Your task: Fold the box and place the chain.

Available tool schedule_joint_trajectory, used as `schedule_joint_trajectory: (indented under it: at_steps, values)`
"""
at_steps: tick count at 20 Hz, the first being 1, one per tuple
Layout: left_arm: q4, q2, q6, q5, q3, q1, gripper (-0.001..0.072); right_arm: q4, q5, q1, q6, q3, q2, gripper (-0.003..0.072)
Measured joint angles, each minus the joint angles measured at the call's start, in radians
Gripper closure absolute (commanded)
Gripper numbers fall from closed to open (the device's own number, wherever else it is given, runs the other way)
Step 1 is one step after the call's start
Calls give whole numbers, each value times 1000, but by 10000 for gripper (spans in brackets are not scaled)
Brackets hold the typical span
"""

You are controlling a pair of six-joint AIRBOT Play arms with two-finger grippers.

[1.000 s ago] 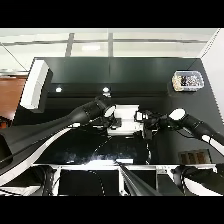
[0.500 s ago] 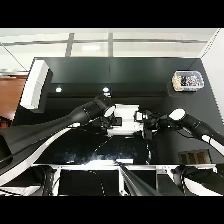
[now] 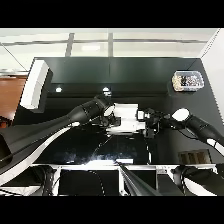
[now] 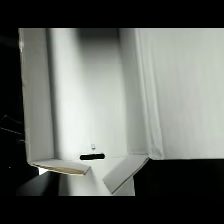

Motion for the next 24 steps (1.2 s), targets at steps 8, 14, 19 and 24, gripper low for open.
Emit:
schedule_joint_trajectory:
  at_steps: [8,14,19,24]
  values:
    - [-5,0,7,1,0,0,684,-12,39,0,0,0,15,497]
    - [-7,0,7,-3,0,0,684,92,10,65,16,0,-4,497]
    - [-8,0,5,-2,0,0,683,142,-61,112,45,0,-23,332]
    - [-9,0,4,3,0,0,683,151,-88,122,80,0,-26,620]
